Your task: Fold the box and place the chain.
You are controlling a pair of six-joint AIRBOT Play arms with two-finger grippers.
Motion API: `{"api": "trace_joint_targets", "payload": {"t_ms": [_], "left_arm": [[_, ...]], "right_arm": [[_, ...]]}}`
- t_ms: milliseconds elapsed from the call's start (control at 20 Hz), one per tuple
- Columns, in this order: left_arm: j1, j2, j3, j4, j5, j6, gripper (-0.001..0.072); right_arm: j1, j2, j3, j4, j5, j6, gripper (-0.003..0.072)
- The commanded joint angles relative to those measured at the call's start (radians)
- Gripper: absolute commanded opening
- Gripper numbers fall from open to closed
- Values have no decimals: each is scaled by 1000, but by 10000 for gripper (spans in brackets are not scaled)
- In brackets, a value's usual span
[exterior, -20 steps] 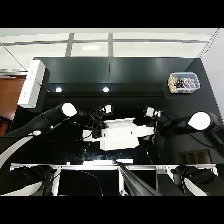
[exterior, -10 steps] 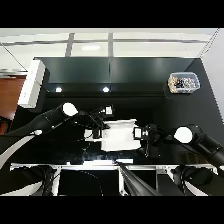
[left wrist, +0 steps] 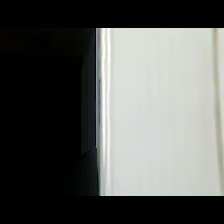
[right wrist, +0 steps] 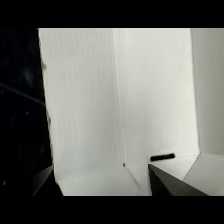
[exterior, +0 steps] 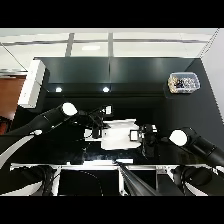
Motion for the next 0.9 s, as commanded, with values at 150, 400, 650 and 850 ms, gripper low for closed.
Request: {"api": "trace_joint_targets", "payload": {"t_ms": [150,400,650,850], "left_arm": [[0,-1,0,0,-9,0,30],[0,0,0,0,-11,0,30],[0,0,0,0,-12,0,30],[0,0,0,0,-11,0,30]], "right_arm": [[-2,-2,29,58,-109,-4,652],[-96,-2,105,82,-37,-11,652],[-127,-2,105,133,-60,-119,652],[-141,-34,105,151,-28,-119,653]]}}
